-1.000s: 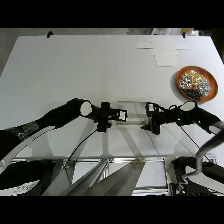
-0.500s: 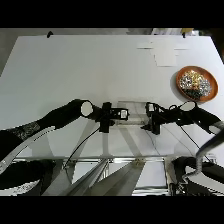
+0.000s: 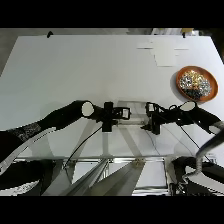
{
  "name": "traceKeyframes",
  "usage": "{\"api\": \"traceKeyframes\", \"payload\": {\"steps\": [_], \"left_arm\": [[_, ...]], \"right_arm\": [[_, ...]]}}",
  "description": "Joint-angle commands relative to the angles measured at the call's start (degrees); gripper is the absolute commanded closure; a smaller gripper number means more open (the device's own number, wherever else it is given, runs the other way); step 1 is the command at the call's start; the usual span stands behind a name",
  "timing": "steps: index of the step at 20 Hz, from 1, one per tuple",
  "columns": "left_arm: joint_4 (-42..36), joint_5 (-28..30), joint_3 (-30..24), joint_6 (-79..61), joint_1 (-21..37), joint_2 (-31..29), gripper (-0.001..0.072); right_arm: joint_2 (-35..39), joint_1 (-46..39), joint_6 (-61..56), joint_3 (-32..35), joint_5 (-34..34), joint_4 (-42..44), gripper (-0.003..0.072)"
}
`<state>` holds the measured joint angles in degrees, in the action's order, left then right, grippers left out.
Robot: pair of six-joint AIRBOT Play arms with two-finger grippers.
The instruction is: Fold the box and place the chain.
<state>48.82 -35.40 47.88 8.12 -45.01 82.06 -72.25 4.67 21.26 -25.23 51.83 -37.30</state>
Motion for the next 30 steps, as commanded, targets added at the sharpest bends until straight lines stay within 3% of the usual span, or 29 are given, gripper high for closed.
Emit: {"api": "traceKeyframes", "payload": {"steps": [1, 3, 9, 11, 17, 18, 20, 23, 24, 25, 27, 30], "left_arm": [[-1.99, 1.81, 0.00, -0.66, -0.11, 0.02, 0.0522], [-3.50, 2.67, 0.00, -0.68, -0.31, 0.13, 0.0602], [-4.68, 2.75, 0.00, -0.63, -1.22, 1.33, 0.0591], [-4.68, 2.64, 0.00, -0.63, -1.31, 1.33, 0.0376], [-4.68, 2.54, 0.00, -0.63, -1.51, 1.33, 0.0356], [-4.66, 2.43, 0.00, -0.63, -1.51, 1.33, 0.0339], [-4.66, 2.36, 0.00, -0.59, -1.51, 1.33, 0.0202], [-4.63, 1.81, 0.00, -0.15, -1.49, 1.29, 0.0197], [-4.61, 1.40, 0.00, -0.15, -1.46, 1.22, 0.0217], [-4.61, 0.92, 0.00, -0.02, -1.44, 0.94, 0.0290], [-3.96, -0.33, 0.00, 1.90, -1.27, -0.55, 0.0573], [-0.09, -2.49, 0.00, 9.77, -0.28, -4.33, 0.0673]], "right_arm": [[0.00, 0.02, 0.00, 0.02, 0.02, 0.00, 0.0256], [0.00, 0.02, 0.00, 0.02, 0.02, 0.00, 0.0256], [0.00, 0.02, 0.00, 0.02, 0.02, 0.00, 0.0256], [0.00, 0.02, 0.00, 0.00, 0.00, 0.00, 0.0256], [0.00, 0.02, 0.00, 0.02, 0.02, 0.00, 0.0256], [0.00, 0.02, 0.02, 0.02, 0.00, 0.00, 0.0256], [0.00, 0.02, 0.00, 0.02, 0.00, 0.00, 0.0256], [0.00, 0.02, 0.00, 0.00, 0.02, 0.00, 0.0256], [0.00, 0.02, 0.00, 0.00, 0.02, 0.00, 0.0256], [0.00, 0.02, 0.00, 0.02, 0.02, 0.00, 0.0256], [0.00, 0.02, 0.00, 0.02, 0.00, 0.00, 0.0256], [0.00, 0.02, 0.00, 0.02, 0.02, 0.00, 0.0256]]}}
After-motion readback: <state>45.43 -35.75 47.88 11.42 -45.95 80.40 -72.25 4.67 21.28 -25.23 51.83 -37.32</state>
